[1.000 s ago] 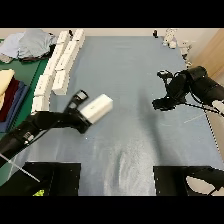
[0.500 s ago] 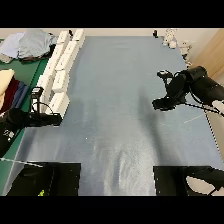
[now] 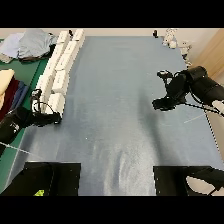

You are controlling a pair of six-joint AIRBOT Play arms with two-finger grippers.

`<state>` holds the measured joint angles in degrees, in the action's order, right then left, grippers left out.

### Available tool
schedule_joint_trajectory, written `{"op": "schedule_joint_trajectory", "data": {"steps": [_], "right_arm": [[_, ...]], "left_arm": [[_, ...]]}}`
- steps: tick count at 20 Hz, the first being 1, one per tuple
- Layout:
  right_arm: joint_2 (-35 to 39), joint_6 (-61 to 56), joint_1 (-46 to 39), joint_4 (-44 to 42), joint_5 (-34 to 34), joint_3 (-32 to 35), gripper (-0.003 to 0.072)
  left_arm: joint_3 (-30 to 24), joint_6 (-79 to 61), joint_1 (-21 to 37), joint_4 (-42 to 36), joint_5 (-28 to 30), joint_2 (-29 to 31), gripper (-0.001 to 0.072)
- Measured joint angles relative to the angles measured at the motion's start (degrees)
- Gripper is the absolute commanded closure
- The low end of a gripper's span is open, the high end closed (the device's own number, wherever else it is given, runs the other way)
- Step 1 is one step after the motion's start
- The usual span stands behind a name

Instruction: Fold the box.

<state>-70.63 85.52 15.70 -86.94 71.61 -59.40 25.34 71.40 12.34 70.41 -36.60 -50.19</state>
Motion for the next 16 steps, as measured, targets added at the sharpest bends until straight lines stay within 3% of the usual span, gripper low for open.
{"op": "schedule_joint_trajectory", "data": {"steps": [5,16], "right_arm": [[0.0,0.0,0.0,0.0,0.0,0.0,0.0668],[0.0,0.0,0.0,0.0,0.0,0.0,0.0668]], "left_arm": [[0.0,-2.8,0.1,0.0,4.4,-3.0,0.0267],[0.0,-4.4,0.1,0.1,7.0,-4.2,0.0267]]}}
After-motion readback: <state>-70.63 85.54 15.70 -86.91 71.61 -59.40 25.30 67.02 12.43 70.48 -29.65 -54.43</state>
